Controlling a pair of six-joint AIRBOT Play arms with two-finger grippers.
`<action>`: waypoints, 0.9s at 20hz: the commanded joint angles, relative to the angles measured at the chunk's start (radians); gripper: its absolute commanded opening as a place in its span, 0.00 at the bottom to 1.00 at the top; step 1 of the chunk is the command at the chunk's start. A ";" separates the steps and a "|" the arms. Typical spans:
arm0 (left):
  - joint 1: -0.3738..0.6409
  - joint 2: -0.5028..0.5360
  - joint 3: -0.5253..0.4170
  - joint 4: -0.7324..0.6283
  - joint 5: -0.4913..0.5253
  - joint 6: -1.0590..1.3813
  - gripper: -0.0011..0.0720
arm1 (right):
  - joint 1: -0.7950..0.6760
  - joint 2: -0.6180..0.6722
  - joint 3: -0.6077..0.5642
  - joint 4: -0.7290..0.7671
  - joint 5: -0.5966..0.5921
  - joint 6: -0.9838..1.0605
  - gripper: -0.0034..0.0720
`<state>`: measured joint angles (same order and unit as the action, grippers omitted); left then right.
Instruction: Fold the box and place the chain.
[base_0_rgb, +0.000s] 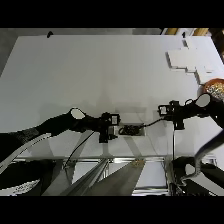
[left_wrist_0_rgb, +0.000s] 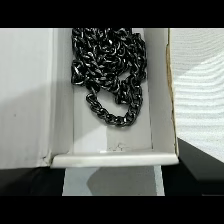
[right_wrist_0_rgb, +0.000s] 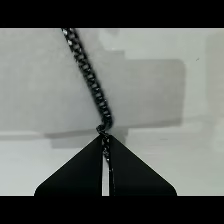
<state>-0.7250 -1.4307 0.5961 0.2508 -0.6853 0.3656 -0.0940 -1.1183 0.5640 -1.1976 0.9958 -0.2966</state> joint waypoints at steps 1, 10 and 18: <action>0.000 0.000 0.000 0.000 0.000 0.000 0.25 | 0.000 0.090 0.001 0.112 0.068 0.000 0.07; 0.000 0.000 0.000 0.000 0.000 0.000 0.25 | 0.134 0.297 0.001 0.497 0.317 0.090 0.07; 0.000 0.000 0.000 0.000 0.000 0.000 0.25 | 0.449 0.297 0.001 0.578 0.171 0.170 0.07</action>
